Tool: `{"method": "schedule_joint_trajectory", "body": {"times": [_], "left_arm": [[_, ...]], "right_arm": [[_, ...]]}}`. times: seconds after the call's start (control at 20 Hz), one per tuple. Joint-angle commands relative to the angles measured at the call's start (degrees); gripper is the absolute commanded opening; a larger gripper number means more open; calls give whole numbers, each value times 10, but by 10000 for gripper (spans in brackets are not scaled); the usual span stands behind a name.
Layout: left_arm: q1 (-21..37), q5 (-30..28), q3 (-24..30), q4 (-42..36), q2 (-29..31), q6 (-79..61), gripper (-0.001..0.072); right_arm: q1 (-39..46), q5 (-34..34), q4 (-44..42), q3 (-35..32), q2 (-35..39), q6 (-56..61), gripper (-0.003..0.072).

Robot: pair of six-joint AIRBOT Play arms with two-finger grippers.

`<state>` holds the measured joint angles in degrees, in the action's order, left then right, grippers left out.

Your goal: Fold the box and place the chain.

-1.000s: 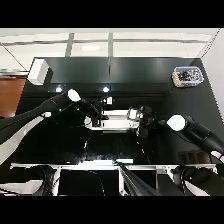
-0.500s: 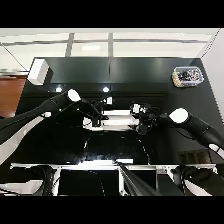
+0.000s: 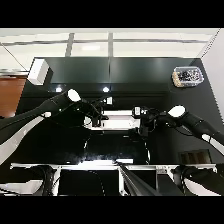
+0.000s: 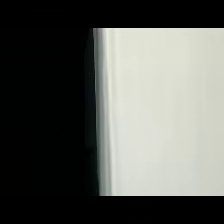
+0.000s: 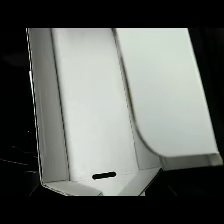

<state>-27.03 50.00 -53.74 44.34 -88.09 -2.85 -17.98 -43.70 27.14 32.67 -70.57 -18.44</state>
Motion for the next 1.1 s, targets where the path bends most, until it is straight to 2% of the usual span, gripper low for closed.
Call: {"method": "schedule_joint_trajectory", "body": {"times": [0.0, 0.5, 0.6, 0.85, 1.05], "left_arm": [[0, 0, 0, 0, 0, 0, 24], [0, 2, 0, 0, 0, 0, 24], [0, 2, 0, 0, 0, 0, 23], [0, 2, 0, 0, 0, 0, 24], [0, 2, 0, 0, 0, 0, 24]], "right_arm": [[-3, -8, -6, 0, -13, -23, 694], [-28, 27, -3, 11, -40, -14, 693], [-28, 25, 16, 23, -50, 16, 666], [-27, 23, 76, 26, -54, 66, 666], [-27, 23, 76, 26, -54, 68, 666]]}}
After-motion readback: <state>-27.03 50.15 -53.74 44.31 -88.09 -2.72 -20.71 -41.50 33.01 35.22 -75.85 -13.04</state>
